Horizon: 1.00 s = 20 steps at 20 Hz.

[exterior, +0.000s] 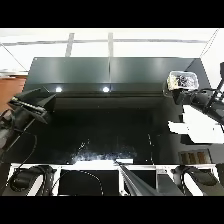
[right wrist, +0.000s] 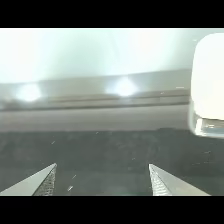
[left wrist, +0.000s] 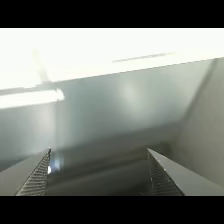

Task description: Fold the box and place the chain.

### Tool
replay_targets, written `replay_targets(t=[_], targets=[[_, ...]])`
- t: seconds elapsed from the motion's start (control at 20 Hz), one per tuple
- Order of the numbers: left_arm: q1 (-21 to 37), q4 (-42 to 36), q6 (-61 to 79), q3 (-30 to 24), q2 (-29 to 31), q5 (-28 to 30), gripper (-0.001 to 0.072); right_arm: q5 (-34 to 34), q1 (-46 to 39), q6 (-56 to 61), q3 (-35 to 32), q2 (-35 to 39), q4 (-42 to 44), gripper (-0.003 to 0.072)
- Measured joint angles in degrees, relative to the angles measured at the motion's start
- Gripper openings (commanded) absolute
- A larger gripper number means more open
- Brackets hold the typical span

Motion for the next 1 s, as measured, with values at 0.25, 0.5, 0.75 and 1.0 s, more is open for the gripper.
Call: replay_targets(t=[0.25,0.5,0.75,1.0], targets=[[-0.33,-6.29,-0.85,0.07,-8.22,-5.11,0.0705,-1.7,-15.06,11.21,6.32,-11.89,-5.38,0.0668],[-0.39,-9.9,-1.05,0.07,-13.64,-9.03,0.0705,10.29,-36.72,14.53,21.53,-25.05,-7.06,0.0667],[-0.39,-10.91,-1.07,0.07,-14.99,-9.7,0.0705,20.7,-52.89,12.57,31.98,-32.79,-12.31,0.0666],[-0.39,-11.15,-1.09,0.07,-15.26,-9.75,0.0705,29.09,-63.34,0.79,36.02,-41.03,-9.79,0.0623]])
